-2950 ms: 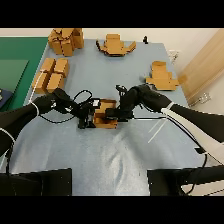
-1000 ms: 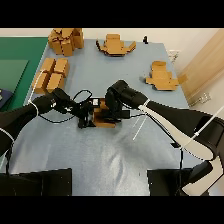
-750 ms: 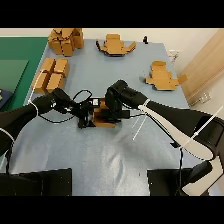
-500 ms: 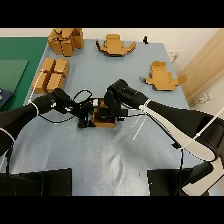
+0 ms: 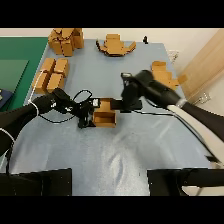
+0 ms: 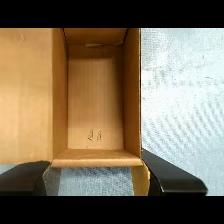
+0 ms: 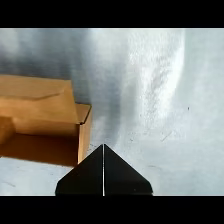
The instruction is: Fold the box.
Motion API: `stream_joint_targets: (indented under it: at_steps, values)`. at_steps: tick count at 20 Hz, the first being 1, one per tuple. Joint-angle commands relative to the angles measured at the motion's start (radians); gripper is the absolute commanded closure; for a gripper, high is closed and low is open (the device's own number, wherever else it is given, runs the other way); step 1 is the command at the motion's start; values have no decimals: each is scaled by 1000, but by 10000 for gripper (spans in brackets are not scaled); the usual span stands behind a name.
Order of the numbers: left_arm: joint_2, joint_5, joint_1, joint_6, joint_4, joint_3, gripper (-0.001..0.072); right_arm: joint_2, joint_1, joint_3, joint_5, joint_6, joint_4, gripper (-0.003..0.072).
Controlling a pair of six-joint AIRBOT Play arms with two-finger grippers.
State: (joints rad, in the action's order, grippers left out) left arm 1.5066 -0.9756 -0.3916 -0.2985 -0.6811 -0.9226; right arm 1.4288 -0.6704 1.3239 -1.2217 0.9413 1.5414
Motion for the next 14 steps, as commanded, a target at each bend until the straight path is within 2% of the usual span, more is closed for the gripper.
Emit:
stream_joint_targets:
  at_steps: [1,2,3,5,6,10,12,14]
  values:
    - [0,1,1,0,-1,0,688,-184,103,-201,249,121,108,687]
    - [0,0,1,0,0,0,688,-187,176,-262,336,210,249,687]
    - [0,0,0,1,0,0,688,-165,246,-306,418,381,437,688]
    - [0,0,1,1,0,0,688,-47,374,-311,473,706,802,687]
    - [0,0,1,1,0,0,688,25,415,-285,464,813,909,686]
    - [0,0,1,1,0,0,688,309,443,-18,206,1151,1146,686]
    - [0,-2,1,1,0,0,688,353,413,88,-22,1325,1173,686]
    - [0,-1,1,1,0,0,688,335,379,96,-245,1453,1159,685]
